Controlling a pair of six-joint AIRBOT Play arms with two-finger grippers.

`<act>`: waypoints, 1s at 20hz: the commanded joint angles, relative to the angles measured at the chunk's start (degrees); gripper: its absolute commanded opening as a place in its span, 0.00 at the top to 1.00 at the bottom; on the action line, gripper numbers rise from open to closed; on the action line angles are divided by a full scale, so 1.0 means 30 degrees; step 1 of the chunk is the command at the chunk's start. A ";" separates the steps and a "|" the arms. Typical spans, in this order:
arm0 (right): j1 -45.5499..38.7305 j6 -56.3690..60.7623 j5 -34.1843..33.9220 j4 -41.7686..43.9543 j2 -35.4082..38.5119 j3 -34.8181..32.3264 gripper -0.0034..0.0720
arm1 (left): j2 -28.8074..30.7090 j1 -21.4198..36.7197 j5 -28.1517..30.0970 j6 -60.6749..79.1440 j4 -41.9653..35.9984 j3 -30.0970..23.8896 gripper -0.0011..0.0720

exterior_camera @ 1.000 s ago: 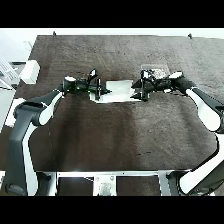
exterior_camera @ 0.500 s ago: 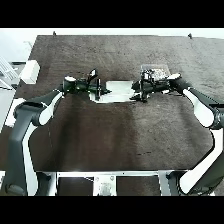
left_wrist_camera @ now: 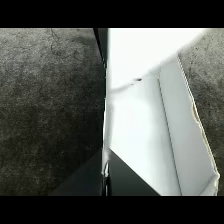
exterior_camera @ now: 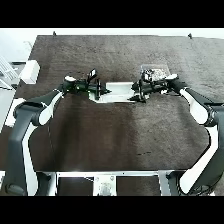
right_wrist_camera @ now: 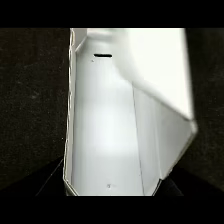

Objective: Fold the box and place the chain.

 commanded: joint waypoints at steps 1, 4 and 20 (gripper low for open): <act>0.0073 -0.0488 0.0131 -0.0080 -0.0262 0.0080 0.11 | 0.0000 -0.0007 0.0044 -0.0007 -0.0007 0.0007 0.96; 0.0299 -0.0590 0.0124 -0.0699 -0.0641 0.0546 0.11 | 0.0000 -0.0007 0.0044 -0.0007 -0.0007 0.0007 0.96; 0.0444 -0.1005 0.0109 -0.0823 -0.0954 0.0707 0.11 | 0.0000 -0.0007 0.0044 -0.0007 -0.0007 0.0007 0.96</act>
